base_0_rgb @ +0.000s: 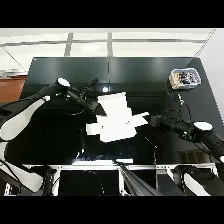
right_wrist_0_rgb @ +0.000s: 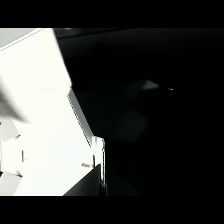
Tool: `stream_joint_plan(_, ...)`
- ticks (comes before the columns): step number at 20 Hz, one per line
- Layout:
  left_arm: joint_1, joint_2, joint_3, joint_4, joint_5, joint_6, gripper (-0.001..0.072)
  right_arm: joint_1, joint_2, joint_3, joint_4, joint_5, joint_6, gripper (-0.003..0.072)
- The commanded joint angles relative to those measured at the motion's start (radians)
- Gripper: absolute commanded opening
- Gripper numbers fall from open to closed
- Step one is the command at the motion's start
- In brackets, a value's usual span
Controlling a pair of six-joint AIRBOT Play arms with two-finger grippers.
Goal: Fold the box and place the chain.
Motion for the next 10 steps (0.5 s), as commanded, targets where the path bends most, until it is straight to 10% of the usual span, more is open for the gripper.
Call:
stream_joint_plan(1,-0.014,-0.041,0.058,0.04,-0.13,0.039,0.028,0.0,0.001,0.0,0.0,0.0,0.0,0.0023)
stream_joint_plan(5,-0.04,-0.04,0.102,0.134,-0.085,0.033,0.0028,0.0,0.001,0.0,-0.021,-0.001,0.0,0.0023)
stream_joint_plan(7,-0.05,-0.04,0.116,0.157,-0.084,0.016,0.0026,0.0,0.001,0.003,-0.042,-0.006,0.0,0.0051)
stream_joint_plan(9,-0.051,-0.03,0.121,0.19,-0.087,-0.032,0.0025,0.0,0.001,0.026,-0.077,-0.004,0.001,0.0692)
stream_joint_plan(10,-0.051,-0.02,0.119,0.209,-0.104,-0.065,0.0025,-0.003,0.002,0.063,-0.143,0.021,0.002,0.0715)
